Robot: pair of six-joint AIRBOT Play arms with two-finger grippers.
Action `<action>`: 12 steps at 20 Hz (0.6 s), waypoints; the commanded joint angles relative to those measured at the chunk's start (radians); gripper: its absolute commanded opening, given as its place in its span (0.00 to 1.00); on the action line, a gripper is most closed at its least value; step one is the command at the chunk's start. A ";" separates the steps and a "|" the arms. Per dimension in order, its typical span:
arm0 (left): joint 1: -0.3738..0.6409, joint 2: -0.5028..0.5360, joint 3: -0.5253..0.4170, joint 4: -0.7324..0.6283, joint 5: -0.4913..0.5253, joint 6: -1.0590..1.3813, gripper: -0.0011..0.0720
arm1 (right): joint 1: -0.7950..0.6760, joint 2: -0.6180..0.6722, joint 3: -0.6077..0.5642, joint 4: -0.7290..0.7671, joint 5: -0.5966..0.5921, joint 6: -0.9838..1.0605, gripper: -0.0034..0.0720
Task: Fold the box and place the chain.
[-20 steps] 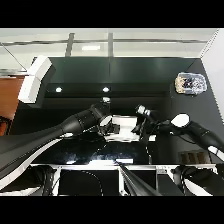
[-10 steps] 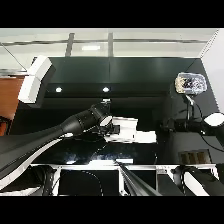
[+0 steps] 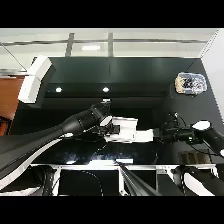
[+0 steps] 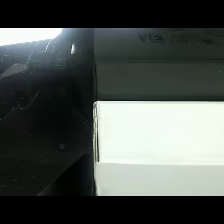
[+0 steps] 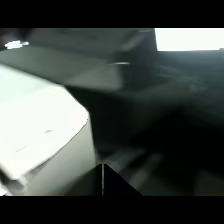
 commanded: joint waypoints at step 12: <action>0.001 0.001 0.001 0.003 -0.001 0.001 0.05 | 0.185 -0.023 0.122 0.081 0.010 -0.028 0.89</action>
